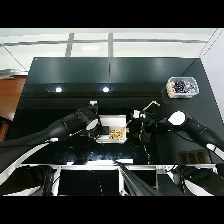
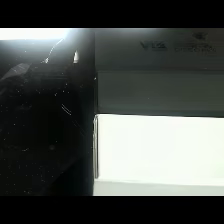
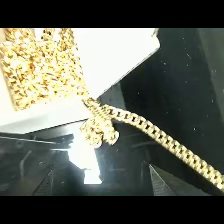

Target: Fold the box and place the chain.

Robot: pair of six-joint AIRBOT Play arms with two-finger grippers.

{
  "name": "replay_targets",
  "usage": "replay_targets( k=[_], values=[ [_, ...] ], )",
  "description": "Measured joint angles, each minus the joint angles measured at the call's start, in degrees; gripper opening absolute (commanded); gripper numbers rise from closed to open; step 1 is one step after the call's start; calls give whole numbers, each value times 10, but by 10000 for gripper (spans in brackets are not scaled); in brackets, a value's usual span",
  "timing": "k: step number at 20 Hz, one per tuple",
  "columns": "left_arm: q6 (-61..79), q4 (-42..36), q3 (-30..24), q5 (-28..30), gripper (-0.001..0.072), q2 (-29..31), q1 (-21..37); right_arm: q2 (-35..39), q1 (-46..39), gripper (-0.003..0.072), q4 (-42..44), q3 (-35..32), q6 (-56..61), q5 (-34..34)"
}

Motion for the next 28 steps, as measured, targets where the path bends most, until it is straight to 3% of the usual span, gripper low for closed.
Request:
replay_targets(
  k=[9,10,11,20,21,22,26,28],
  values=[
    [0,-1,0,-2,31,0,0,-40,57,581,28,-1,-66,-68],
    [0,-2,0,-2,31,0,0,-41,60,499,28,-1,-68,-75],
    [0,-2,0,-2,31,0,0,-42,63,471,28,-1,-70,-81],
    [0,-2,0,-4,31,0,0,-50,85,466,32,-1,-74,-105],
    [0,-2,0,-4,31,0,0,-52,86,246,32,-1,-74,-105],
    [0,-2,0,-4,31,0,0,-53,86,109,32,-1,-74,-104],
    [0,-2,0,-4,31,0,0,-56,87,24,32,-1,-74,-108],
    [0,-2,0,-4,31,0,0,-56,85,23,31,-1,-70,-108]
  ],
)
